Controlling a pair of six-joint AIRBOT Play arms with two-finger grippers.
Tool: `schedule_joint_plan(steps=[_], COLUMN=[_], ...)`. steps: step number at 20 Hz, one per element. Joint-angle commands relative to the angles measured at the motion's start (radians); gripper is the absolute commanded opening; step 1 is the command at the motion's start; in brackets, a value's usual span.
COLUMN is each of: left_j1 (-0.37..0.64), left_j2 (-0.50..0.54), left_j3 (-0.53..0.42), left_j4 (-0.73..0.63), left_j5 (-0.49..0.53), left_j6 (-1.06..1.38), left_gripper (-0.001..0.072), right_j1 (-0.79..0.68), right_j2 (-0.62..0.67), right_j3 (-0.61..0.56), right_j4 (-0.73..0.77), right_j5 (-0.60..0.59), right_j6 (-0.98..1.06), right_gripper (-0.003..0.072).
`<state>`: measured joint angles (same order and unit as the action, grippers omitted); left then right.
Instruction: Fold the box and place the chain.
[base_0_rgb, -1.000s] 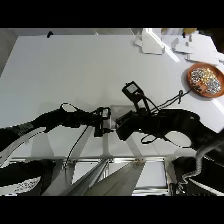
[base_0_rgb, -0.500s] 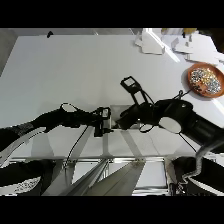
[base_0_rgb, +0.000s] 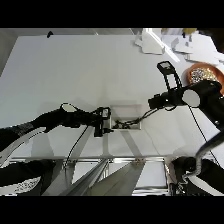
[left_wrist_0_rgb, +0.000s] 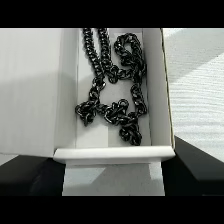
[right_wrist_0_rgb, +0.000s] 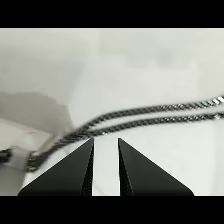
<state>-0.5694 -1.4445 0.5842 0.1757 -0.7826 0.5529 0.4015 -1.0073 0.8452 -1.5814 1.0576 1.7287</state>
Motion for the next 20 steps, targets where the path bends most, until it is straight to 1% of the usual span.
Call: schedule_joint_plan(steps=[1,2,3,4,13,17,20], left_j1=[0.000,0.000,0.000,0.000,0.000,0.000,0.000], left_j2=[0.001,0.001,0.001,0.001,0.001,0.001,0.001], left_j3=[0.000,0.000,0.000,0.000,0.000,0.000,0.000], left_j4=[0.000,0.000,0.000,0.000,0.000,0.000,0.000], left_j5=[0.000,0.000,0.000,0.000,0.000,0.000,0.000], left_j6=[0.000,0.000,0.000,0.000,0.000,0.000,0.000], left_gripper=[0.0209,0.0209,0.0209,0.0209,0.0209,0.0209,0.0209], right_j1=[-0.080,-0.080,-0.079,-0.080,-0.079,-0.079,-0.080], right_j2=[-0.063,-0.087,-0.110,-0.130,-0.295,-0.305,-0.305], right_j3=[-0.051,-0.060,-0.068,-0.071,-0.071,-0.071,-0.071], right_j4=[-0.014,-0.015,-0.014,-0.012,-0.012,-0.011,-0.012], right_j5=[-0.006,-0.012,-0.026,-0.037,-0.070,-0.111,-0.117], right_j6=[-0.010,-0.010,-0.010,-0.010,-0.009,-0.009,-0.009], right_gripper=[0.0165,0.0208,0.0268,0.0300,0.0297,0.0296,0.0289])
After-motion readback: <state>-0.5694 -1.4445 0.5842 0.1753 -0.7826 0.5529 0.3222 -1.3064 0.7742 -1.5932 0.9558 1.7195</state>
